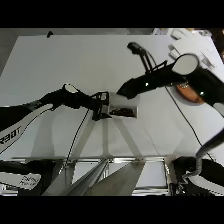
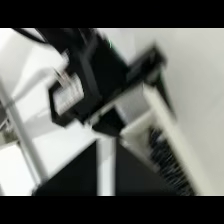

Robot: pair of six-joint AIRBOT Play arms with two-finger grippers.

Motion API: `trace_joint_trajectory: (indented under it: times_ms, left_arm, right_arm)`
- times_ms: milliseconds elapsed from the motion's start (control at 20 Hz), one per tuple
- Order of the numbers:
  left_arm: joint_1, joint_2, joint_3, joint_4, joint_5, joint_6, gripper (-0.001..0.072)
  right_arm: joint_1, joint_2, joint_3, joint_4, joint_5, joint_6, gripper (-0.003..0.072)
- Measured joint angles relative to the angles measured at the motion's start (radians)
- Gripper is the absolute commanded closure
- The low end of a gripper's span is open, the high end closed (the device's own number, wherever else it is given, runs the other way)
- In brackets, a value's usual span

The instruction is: Fold the box and place the chain.

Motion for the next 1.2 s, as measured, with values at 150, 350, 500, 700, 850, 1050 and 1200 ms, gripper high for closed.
trace_joint_trajectory:
  times_ms: [150,350,500,700,850,1050,1200]
  left_arm:
    - [0.0,0.0,0.0,0.0,0.0,0.0,0.0622]
    - [0.0,0.0,0.0,0.0,0.0,0.0,0.0622]
    - [0.0,0.0,0.0,0.0,0.0,0.0,0.0622]
    - [0.0,0.0,0.0,0.0,0.0,0.0,0.0622]
    - [0.0,0.0,0.0,0.0,0.0,0.0,0.0622]
    - [0.0,0.0,0.0,0.0,0.0,0.0,0.0622]
    - [0.0,0.0,0.0,0.0,0.0,0.0,0.0622]
  right_arm:
    - [-0.06,-0.02,0.061,-0.021,-0.025,-0.05,0.0668]
    - [-0.085,-0.091,0.087,-0.085,-0.027,-0.074,0.0668]
    - [-0.07,-0.156,0.084,-0.118,-0.021,-0.081,0.0668]
    - [-0.021,-0.192,0.055,-0.139,-0.014,-0.113,0.0668]
    - [0.016,-0.2,0.027,-0.151,0.009,-0.147,0.0653]
    - [0.055,-0.199,-0.026,-0.158,0.04,-0.198,0.0626]
    - [0.093,-0.161,-0.057,-0.156,0.07,-0.238,0.0626]
